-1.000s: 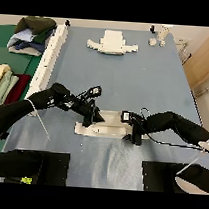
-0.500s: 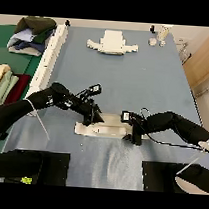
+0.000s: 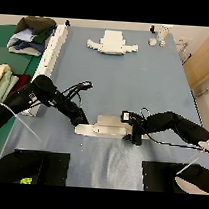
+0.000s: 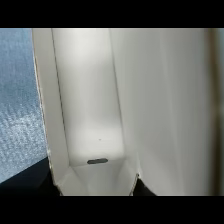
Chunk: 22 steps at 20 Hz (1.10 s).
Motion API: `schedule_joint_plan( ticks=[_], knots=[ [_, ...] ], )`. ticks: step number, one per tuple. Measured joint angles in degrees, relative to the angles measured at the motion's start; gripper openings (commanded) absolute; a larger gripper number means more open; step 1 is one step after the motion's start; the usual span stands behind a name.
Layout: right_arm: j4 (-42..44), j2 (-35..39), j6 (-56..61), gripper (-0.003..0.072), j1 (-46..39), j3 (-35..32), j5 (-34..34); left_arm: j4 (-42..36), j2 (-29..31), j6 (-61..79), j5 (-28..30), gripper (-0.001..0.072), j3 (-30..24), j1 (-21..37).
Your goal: Fold the box.
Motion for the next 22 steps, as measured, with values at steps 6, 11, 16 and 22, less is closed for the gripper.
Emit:
schedule_joint_plan(
  ticks=[6,11,16,22],
  knots=[
    [0.0,0.0,0.0,0.0472,0.0,0.0,0.0,-5.18,-1.88,-16.46,12.44,0.0012,0.63,-15.52],
    [0.0,0.0,0.0,0.0472,0.0,0.0,-0.02,-0.46,-5.4,-28.37,24.22,0.0012,3.67,-18.69],
    [0.17,-0.02,0.2,0.0472,0.0,0.0,0.07,7.5,-7.1,-39.8,30.73,0.0012,4.63,-18.93],
    [0.02,-0.02,0.04,0.0472,0.0,0.0,0.07,10.27,-12.28,-44.02,33.81,0.0012,4.9,-18.69]
  ],
)
